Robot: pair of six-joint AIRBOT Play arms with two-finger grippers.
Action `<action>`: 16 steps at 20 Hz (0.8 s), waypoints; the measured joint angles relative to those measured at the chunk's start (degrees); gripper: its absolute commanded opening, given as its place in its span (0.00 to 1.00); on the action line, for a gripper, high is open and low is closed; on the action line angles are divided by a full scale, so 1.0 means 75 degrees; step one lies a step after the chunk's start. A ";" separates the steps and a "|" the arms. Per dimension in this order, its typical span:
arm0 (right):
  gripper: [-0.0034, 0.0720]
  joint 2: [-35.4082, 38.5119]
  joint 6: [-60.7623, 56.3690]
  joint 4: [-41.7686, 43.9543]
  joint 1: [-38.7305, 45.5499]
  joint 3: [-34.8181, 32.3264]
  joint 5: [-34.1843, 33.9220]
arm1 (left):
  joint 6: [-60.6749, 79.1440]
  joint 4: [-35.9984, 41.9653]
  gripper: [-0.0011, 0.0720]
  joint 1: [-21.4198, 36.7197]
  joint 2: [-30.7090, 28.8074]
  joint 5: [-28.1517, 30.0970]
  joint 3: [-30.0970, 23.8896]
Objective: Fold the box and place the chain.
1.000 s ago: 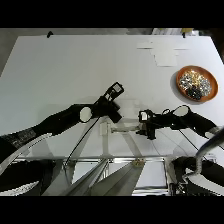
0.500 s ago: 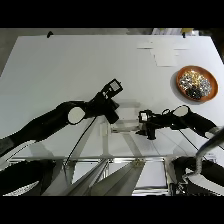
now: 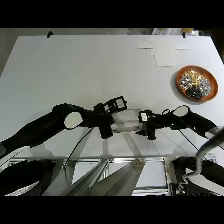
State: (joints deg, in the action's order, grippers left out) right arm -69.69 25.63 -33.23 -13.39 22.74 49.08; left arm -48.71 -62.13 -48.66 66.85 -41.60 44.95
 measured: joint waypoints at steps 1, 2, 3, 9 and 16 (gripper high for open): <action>0.57 0.0000 -0.0003 0.0000 0.0000 0.0000 0.0000 | 0.0146 -0.0012 0.02 -0.0003 0.0102 -0.0055 0.0000; 0.57 0.0000 -0.0003 0.0000 0.0000 0.0000 0.0000 | 0.0268 -0.0026 0.02 0.0006 0.0201 -0.0102 0.0000; 0.57 0.0000 -0.0003 0.0000 0.0000 0.0000 0.0000 | 0.0361 -0.0047 0.02 0.0032 0.0297 -0.0149 0.0000; 0.57 0.0000 -0.0006 0.0003 0.0000 0.0000 0.0000 | 0.0615 -0.0306 0.02 0.0399 0.0545 -0.0755 0.0003; 0.57 -0.0003 -0.0009 0.0003 0.0000 0.0000 0.0000 | 0.1215 -0.0796 0.44 0.0851 0.0574 -0.1687 -0.0020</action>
State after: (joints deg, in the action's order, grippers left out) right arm -69.71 25.56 -33.21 -13.39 22.74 49.08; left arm -39.59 -68.10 -42.28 71.16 -54.26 44.80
